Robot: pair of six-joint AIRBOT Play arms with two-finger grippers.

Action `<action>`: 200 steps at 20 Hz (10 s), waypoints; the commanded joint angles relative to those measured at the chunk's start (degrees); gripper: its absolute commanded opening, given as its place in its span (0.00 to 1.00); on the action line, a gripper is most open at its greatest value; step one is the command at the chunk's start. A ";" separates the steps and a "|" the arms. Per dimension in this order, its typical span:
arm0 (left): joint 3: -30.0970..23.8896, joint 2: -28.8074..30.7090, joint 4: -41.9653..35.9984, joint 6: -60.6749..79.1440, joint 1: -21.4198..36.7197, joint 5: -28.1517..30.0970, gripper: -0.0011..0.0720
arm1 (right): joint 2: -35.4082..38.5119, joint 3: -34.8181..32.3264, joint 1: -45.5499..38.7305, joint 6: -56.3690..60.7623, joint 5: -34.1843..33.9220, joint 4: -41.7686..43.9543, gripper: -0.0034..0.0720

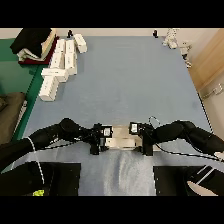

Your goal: Fold the box.

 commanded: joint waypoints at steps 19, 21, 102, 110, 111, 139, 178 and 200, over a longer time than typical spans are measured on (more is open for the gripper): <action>0.04 0.00 0.07 -0.04 0.00 0.09 0.57 | -2.64 6.01 7.08 75.71 19.78 7.61 0.21; 0.04 0.00 0.04 -0.09 0.00 0.11 0.57 | -6.29 6.01 7.15 75.71 19.74 7.61 0.21; 0.04 0.02 0.07 -0.07 0.00 0.07 0.57 | 10.51 -5.81 8.85 9.62 9.42 -5.44 0.83; 0.04 0.02 0.07 -0.04 0.00 0.07 0.57 | 17.42 -1.09 8.52 64.76 -17.05 -51.63 0.06; 0.04 0.02 0.07 -0.07 0.00 0.07 0.57 | 18.10 -1.07 8.48 74.25 -19.80 -57.70 0.06; 0.04 0.02 0.07 -0.07 0.00 0.07 0.57 | 4.96 -0.42 -33.55 67.45 -25.22 4.87 0.05; 0.04 0.02 0.07 -0.07 0.00 0.07 0.57 | 0.94 4.09 1.86 86.73 -4.61 -2.03 0.62; 0.04 0.02 0.07 -0.07 0.00 0.07 0.57 | -16.39 22.01 19.23 121.79 -19.47 -31.26 0.05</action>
